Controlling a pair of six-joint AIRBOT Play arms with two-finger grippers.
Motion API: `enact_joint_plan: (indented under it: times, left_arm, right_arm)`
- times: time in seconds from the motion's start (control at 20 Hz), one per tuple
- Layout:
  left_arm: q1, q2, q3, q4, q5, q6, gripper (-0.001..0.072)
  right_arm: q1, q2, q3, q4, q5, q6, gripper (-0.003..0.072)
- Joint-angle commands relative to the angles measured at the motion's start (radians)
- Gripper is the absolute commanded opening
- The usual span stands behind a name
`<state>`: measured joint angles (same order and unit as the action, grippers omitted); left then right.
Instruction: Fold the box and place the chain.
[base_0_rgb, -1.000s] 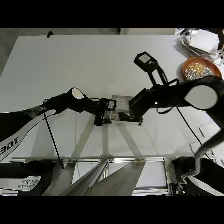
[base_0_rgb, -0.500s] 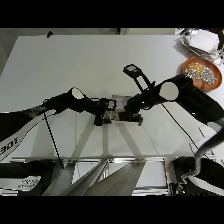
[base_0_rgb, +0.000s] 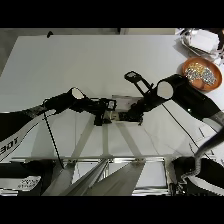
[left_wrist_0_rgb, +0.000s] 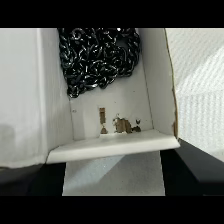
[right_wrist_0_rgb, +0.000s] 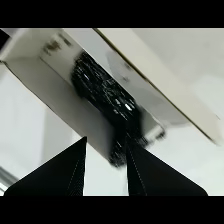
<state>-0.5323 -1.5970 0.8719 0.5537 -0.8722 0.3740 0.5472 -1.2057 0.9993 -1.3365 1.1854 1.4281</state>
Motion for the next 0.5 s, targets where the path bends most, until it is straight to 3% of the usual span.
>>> enact_joint_plan:
  times: [0.0, 0.05, 0.15, 0.2, 0.45]
  left_arm:
    - [0.001, 0.001, 0.001, 0.0, 0.0, 0.0, 0.0276]
    - [0.001, 0.001, 0.001, 0.0, 0.0, 0.0, 0.0276]
    - [0.001, 0.001, 0.001, 0.0, 0.0, 0.0, 0.0276]
    - [0.001, 0.001, 0.001, 0.0, 0.0, 0.0, 0.0276]
    - [0.001, 0.001, 0.001, 0.0, 0.0, 0.0, 0.0276]
  right_arm:
    - [-0.08, 0.076, 0.0, -0.08, 0.193, -0.091, 0.0271]
    - [-0.12, 0.097, 0.0, -0.059, 0.231, -0.166, 0.0266]
    - [-0.2, 0.121, -0.01, 0.014, 0.29, -0.377, 0.014]
    - [-0.24, 0.125, -0.025, 0.046, 0.311, -0.484, 0.0126]
    - [-0.303, 0.121, -0.237, 0.117, 0.114, -0.842, 0.0131]
